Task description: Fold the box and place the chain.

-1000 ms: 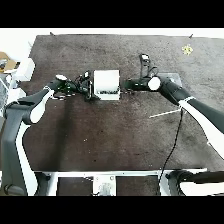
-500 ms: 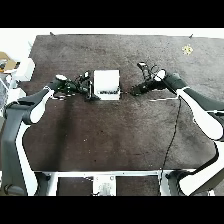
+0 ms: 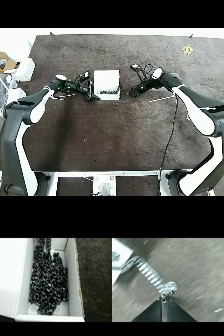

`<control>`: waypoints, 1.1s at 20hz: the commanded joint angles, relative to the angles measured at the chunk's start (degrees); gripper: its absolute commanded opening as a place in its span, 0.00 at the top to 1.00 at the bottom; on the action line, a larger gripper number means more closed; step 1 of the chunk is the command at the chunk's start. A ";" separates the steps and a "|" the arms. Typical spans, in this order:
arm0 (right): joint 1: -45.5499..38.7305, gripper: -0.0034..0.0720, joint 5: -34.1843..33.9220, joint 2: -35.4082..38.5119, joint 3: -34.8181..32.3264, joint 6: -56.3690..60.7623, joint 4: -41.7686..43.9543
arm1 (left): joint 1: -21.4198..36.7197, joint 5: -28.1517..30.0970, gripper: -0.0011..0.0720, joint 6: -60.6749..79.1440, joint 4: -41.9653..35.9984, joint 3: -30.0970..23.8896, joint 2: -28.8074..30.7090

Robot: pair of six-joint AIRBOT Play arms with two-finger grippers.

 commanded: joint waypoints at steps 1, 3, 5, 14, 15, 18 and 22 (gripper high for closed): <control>0.22 0.96 -1.36 6.10 0.46 -2.27 5.51 | 0.02 0.00 0.49 0.02 0.02 0.00 -0.02; 1.44 0.96 -2.56 11.30 0.46 -3.52 10.67 | 0.02 0.02 0.49 0.02 0.02 0.00 -0.02; 4.07 0.96 -6.95 15.69 0.46 -3.52 13.79 | 0.02 0.02 0.49 0.02 0.02 0.00 -0.02; 16.39 0.96 -21.77 17.00 3.37 0.72 12.44 | 0.02 0.02 0.49 0.02 0.02 0.00 -0.02; 16.33 0.96 -21.55 16.15 3.30 3.28 9.84 | 0.02 0.02 0.49 0.02 0.02 0.00 -0.02; 14.97 0.96 -20.50 14.14 3.30 9.90 3.54 | 0.02 0.00 0.49 0.02 0.02 0.00 -0.02; 12.39 0.59 -12.85 13.09 2.80 10.51 3.28 | 0.02 0.00 0.49 0.02 0.02 0.00 -0.02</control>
